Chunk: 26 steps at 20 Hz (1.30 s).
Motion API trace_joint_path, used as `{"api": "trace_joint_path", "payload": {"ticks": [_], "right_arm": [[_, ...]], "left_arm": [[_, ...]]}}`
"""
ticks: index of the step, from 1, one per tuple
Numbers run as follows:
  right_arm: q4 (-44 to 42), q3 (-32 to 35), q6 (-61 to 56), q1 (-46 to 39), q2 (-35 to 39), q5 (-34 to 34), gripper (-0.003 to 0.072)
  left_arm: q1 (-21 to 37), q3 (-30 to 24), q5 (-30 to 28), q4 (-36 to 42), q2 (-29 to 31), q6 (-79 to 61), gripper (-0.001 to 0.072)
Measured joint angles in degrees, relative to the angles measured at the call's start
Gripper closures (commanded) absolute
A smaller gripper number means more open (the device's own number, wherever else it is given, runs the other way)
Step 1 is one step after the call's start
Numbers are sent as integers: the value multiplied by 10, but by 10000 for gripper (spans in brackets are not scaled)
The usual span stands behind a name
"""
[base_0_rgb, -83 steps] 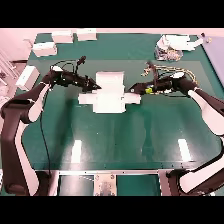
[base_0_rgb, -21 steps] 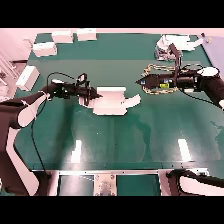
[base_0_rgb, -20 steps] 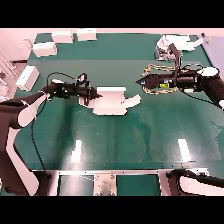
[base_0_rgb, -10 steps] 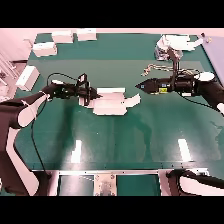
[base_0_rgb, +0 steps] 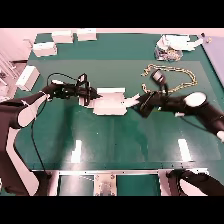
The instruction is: Fold the box and place the chain.
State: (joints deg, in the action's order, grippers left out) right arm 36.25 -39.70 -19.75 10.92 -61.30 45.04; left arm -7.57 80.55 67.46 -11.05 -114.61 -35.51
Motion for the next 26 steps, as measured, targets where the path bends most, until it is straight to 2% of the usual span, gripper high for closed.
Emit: {"api": "trace_joint_path", "payload": {"ticks": [1, 2, 3, 9, 14, 18, 26], "right_arm": [[5, 22, 32, 17, 3, -23, 130], [10, 43, 63, 35, 4, -50, 47], [11, 58, 89, 51, 3, -73, 26], [19, 94, 193, 139, -35, -214, 27], [3, 95, 216, 162, -65, -309, 26], [-20, 79, 221, 167, -88, -341, 26], [-71, 46, 224, 168, -115, -353, 27]], "left_arm": [[0, 0, 0, 0, 0, 0, 690], [0, 0, 0, 0, 0, 0, 690], [0, 0, 0, 0, 0, 0, 689], [0, 0, 0, 0, 0, 0, 690], [0, 0, 0, 0, 0, 0, 690], [0, 0, 0, 0, 0, 0, 690], [0, 0, 0, 0, 0, 0, 689]]}}
